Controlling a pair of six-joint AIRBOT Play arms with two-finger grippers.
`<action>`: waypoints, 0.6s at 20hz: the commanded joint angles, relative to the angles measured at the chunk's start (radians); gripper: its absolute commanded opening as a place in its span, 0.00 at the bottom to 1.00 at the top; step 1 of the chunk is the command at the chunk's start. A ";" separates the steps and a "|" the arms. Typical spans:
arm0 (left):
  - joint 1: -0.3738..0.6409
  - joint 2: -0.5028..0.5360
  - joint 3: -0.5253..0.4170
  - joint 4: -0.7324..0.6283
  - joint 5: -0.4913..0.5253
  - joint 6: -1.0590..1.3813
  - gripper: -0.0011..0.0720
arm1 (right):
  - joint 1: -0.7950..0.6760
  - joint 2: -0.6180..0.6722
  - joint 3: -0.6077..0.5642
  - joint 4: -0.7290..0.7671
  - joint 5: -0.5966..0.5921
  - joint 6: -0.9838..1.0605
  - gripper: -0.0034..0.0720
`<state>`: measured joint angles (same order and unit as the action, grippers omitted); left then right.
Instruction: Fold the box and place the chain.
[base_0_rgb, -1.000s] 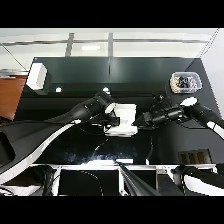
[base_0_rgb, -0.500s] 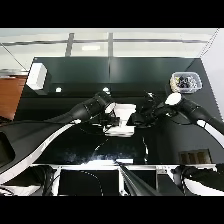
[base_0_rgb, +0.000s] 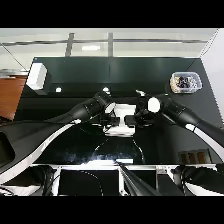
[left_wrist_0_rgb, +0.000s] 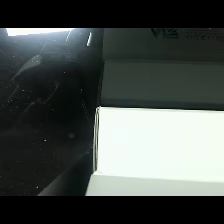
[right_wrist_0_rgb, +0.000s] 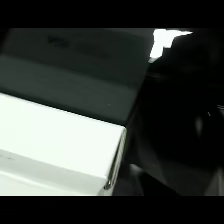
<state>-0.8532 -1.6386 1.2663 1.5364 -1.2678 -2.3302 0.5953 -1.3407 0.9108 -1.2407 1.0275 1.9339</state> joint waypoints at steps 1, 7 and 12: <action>0.001 0.000 0.000 0.000 0.000 0.000 0.05 | 0.068 0.000 0.011 -0.150 0.016 0.178 0.51; 0.001 0.000 0.000 0.000 0.000 0.000 0.05 | 0.088 -0.024 0.011 -0.175 0.023 0.248 0.51; 0.001 0.000 0.000 0.000 0.000 0.000 0.05 | 0.088 -0.044 0.011 -0.171 0.032 0.252 0.50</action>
<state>-0.8532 -1.6386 1.2663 1.5360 -1.2671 -2.3302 0.6815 -1.3758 0.9211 -1.4048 1.0508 2.1731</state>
